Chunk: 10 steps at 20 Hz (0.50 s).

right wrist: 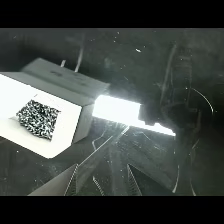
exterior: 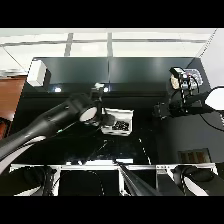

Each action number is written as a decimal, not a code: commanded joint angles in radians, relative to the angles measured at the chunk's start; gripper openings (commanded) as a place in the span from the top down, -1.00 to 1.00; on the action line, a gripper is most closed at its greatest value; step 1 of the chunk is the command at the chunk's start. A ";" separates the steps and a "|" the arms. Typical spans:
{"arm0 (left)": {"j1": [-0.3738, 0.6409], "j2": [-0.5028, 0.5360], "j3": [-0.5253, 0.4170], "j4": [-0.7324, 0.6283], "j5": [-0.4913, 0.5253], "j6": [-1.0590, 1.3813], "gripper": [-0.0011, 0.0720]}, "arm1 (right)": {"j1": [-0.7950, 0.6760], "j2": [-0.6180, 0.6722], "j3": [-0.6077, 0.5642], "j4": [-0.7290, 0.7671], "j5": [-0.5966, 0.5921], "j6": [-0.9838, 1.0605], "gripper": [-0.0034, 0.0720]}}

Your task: Fold the box and place the chain.

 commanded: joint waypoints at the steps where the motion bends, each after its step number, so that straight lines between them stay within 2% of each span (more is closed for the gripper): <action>1: 0.098 0.176 -0.139 0.065 -0.029 0.040 -0.40 | -0.001 0.001 0.001 -0.004 0.001 0.000 -0.05; 3: 0.282 0.240 -0.262 -0.013 0.013 0.082 -0.39 | -0.001 0.001 0.001 -0.004 0.000 0.000 -0.05; 5: 0.502 0.237 -0.371 -0.310 0.115 0.322 -0.40 | -0.001 0.001 0.001 -0.004 -0.007 0.001 -0.05; 6: 0.602 0.217 -0.421 -0.496 0.159 0.512 -0.40 | -0.001 0.001 0.001 -0.004 -0.013 0.001 -0.05; 8: 0.726 0.158 -0.481 -0.785 0.179 0.960 -0.40 | -0.001 0.001 0.001 -0.004 -0.023 0.001 -0.05; 9: 0.753 0.121 -0.487 -0.873 0.150 1.240 -0.42 | -0.001 0.001 0.001 -0.004 -0.023 0.002 -0.05; 10: 0.752 0.092 -0.487 -0.909 0.118 1.492 -0.56 | -0.001 0.001 0.001 -0.004 -0.023 0.003 -0.05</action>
